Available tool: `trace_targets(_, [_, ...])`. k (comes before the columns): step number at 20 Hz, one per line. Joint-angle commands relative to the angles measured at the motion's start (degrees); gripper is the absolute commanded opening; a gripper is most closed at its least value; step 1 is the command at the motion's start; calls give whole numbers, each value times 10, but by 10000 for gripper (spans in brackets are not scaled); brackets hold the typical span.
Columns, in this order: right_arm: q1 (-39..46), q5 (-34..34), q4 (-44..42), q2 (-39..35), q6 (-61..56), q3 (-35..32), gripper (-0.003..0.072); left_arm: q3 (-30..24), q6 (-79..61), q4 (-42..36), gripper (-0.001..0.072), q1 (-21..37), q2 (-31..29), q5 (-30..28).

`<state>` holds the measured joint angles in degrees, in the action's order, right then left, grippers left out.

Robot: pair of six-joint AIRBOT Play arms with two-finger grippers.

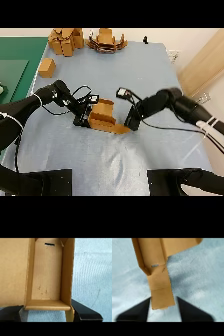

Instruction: Fold the box.

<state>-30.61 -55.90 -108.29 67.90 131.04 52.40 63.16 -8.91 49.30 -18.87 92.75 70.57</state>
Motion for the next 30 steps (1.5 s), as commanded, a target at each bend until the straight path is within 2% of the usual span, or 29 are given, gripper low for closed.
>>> trace_targets(1, [-30, 146, -5, -3, 47, -70, 588, 0, 0, 0, 16, 0, 0, -1])
trace_targets(4, [-45, 174, -53, 44, 122, -48, 589, 0, 0, 0, 16, 0, 0, -1])
trace_targets(9, [-50, 172, -81, 94, 131, -21, 588, 0, 0, 0, 16, 0, 0, -1])
trace_targets(10, [-55, 168, -84, 95, 130, -18, 565, 0, 0, 0, 16, 0, 0, -1])
trace_targets(11, [-60, 166, -88, 95, 130, -16, 463, 0, 0, 0, 16, 0, 0, -1])
trace_targets(13, [-71, 164, -90, 95, 130, -14, 365, 0, 0, 0, 16, 0, 0, -1])
trace_targets(14, [-75, 165, -91, 96, 130, -14, 220, 0, 0, 0, 16, 0, 0, -1])
trace_targets(15, [-76, 166, -94, 96, 130, -14, 143, 0, 0, 0, 16, 0, 0, -1])
trace_targets(19, [-76, 200, -103, 99, 130, -14, 142, 0, 0, 0, 16, 0, 0, -1])
trace_targets(20, [-76, 217, -110, 104, 130, -14, 116, 0, 0, 0, 17, 0, 0, -1])
trace_targets(21, [-76, 230, -117, 108, 130, -14, 53, 0, 0, 0, 16, 0, 0, -1])
trace_targets(25, [-76, 240, -133, 119, 130, -14, 68, 0, 0, 0, 16, 0, 0, -1])
trace_targets(26, [-76, 239, -137, 120, 130, -14, 195, 0, 0, 0, 16, 0, 0, -1])
trace_targets(27, [-76, 239, -141, 120, 130, -14, 368, 0, 0, 0, 16, 0, 0, -1])
trace_targets(28, [-76, 239, -141, 120, 130, -14, 471, 0, 0, 0, 16, 0, 0, -1])
trace_targets(30, [-76, 237, -141, 120, 125, -14, 473, 0, 0, 0, 16, 0, 0, -1])
